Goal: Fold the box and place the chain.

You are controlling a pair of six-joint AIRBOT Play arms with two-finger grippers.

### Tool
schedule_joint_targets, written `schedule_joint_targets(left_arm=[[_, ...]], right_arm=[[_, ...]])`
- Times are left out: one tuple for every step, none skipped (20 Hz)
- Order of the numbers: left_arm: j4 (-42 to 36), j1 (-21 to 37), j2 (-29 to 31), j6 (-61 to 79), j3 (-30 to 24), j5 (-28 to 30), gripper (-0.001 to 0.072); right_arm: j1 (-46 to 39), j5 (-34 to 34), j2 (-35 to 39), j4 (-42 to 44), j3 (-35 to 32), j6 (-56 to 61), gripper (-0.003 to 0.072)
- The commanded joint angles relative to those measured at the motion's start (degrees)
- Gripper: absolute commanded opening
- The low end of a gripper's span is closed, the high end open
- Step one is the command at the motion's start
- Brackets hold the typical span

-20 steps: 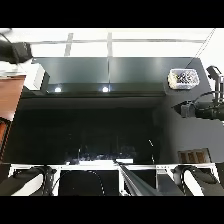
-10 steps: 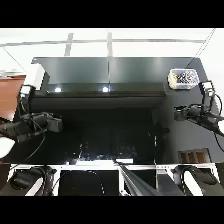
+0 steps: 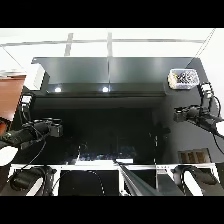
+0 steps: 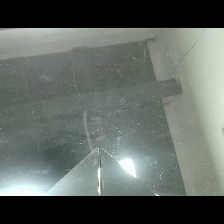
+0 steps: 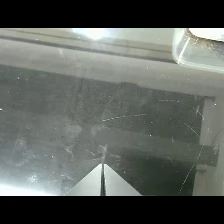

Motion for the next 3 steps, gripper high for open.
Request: schedule_joint_targets(left_arm=[[-0.04,0.07,0.13,-0.07,-0.15,0.20,0.0030],[-0.04,0.07,0.13,-0.07,-0.15,0.20,0.0030],[-0.04,0.07,0.13,-0.07,-0.15,0.20,0.0030]], right_arm=[[0.07,-0.09,0.02,-0.02,-0.04,0.00,0.0015],[0.07,-0.09,0.02,-0.02,-0.04,-0.02,0.0015],[0.07,-0.09,0.02,-0.02,-0.04,-0.02,0.0015]])
